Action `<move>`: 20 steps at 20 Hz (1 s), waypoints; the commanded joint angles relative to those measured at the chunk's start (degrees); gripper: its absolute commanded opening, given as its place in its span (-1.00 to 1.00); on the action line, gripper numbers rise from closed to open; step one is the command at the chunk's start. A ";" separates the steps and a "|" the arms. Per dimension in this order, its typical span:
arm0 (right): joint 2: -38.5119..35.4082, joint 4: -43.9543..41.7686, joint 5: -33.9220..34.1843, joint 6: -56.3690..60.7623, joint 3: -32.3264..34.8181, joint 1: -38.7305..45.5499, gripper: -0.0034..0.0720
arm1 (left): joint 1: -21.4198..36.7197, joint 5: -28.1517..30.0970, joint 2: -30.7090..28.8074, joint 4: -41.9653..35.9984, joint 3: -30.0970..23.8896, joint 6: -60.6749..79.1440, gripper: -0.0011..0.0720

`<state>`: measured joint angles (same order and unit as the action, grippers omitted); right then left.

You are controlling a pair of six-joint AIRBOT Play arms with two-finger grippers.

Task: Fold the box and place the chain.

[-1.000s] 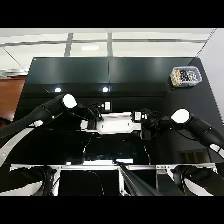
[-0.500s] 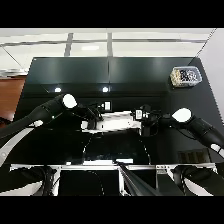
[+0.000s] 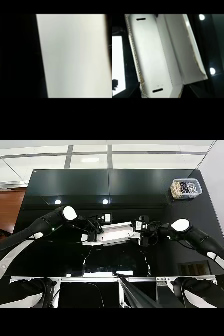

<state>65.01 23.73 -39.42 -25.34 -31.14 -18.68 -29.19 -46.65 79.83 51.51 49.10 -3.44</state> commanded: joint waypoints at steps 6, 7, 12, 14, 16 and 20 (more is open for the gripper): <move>2.25 -0.81 -3.06 -0.68 -0.15 1.46 0.96 | 0.00 0.11 0.02 0.07 0.00 0.04 -0.89; 3.04 -0.81 -4.13 -0.70 -0.15 1.44 0.96 | 0.00 0.11 0.02 0.07 0.00 0.04 -0.89; 5.16 -4.35 -5.62 -5.77 -0.15 1.16 0.96 | 0.00 0.11 0.02 0.07 0.00 0.04 -0.89; 5.77 -5.31 -6.58 -6.93 -0.15 1.16 0.96 | 0.00 0.11 0.02 0.07 0.00 0.04 -0.89; 6.23 -5.03 -6.88 -6.91 -0.15 1.16 0.96 | 0.00 0.13 0.02 0.07 0.00 0.04 -0.89; 7.61 -2.67 -6.82 -6.05 -0.24 0.96 0.96 | 0.00 0.11 0.02 0.07 0.00 0.04 -0.89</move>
